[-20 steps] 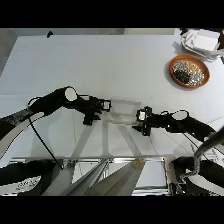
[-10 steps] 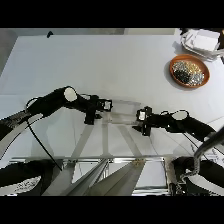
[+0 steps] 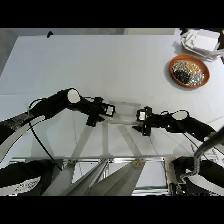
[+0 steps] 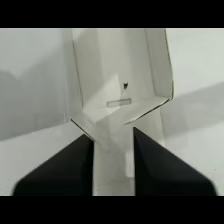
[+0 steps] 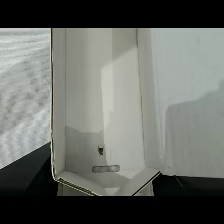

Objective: Fold the box and place the chain.

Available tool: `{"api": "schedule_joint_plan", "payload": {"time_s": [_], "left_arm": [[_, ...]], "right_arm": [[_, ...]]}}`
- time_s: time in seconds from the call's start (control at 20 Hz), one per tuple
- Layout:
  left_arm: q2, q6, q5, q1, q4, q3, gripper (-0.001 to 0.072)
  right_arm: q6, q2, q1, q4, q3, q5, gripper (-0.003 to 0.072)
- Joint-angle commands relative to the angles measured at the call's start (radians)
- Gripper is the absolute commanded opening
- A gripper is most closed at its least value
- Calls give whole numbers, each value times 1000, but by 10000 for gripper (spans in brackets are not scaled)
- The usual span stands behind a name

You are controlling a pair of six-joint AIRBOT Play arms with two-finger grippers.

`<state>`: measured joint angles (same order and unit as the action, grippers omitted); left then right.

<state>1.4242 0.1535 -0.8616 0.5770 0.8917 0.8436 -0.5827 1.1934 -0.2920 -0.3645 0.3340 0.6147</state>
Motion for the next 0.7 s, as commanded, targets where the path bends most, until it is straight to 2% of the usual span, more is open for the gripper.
{"api": "schedule_joint_plan", "payload": {"time_s": [0.0,0.55,0.65], "left_arm": [[1,8,10,18,-29,0,68],[5,7,78,75,-51,0,64],[14,7,80,82,-53,-1,87]], "right_arm": [[2,-1,-1,2,-1,-1,341],[2,-1,-1,2,-1,-1,341],[2,-1,-1,2,-1,-2,341]]}}
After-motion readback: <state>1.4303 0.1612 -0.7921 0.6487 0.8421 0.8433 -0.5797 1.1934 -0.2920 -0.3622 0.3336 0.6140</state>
